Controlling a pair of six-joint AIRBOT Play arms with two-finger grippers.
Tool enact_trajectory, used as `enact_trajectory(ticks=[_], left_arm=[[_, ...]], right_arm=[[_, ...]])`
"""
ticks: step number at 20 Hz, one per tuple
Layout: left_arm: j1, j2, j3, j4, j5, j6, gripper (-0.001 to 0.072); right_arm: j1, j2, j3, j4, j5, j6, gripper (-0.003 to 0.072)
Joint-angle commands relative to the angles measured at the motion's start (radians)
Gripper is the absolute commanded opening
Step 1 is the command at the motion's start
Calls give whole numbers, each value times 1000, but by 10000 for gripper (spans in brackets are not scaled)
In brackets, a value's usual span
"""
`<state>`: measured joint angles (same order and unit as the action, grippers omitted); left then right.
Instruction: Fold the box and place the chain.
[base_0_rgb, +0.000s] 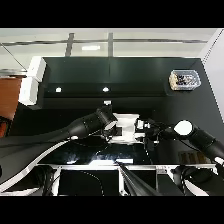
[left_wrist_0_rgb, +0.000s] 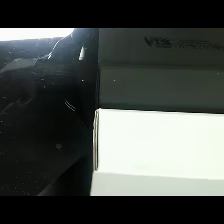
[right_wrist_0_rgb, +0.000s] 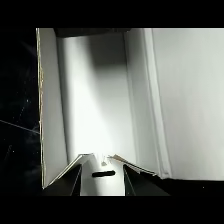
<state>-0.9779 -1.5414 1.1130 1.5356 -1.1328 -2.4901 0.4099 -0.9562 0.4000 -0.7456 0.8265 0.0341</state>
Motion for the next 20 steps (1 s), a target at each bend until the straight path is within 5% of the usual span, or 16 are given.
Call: enact_trajectory(ticks=[1,11,14,15,16,17,18,19,20], left_arm=[[1,0,1,-3,6,-1,25],[1,0,1,-3,6,-1,26],[1,0,1,-3,6,-1,26],[1,0,1,-3,6,-1,26],[1,0,1,-3,6,-1,26],[1,0,1,-3,6,-1,26],[1,0,1,-3,6,-1,26],[1,0,1,-3,6,-1,25],[1,0,1,-3,6,-1,26]], right_arm=[[5,-4,0,39,-13,15,293],[5,-5,0,40,-27,14,294],[5,-5,0,48,-27,14,380],[5,-5,0,51,-27,14,360],[5,-5,0,51,-27,14,221],[5,-5,0,51,-27,15,197],[4,-5,0,60,-27,15,220],[4,-5,0,64,-29,14,338],[4,-5,0,61,-33,14,324]])
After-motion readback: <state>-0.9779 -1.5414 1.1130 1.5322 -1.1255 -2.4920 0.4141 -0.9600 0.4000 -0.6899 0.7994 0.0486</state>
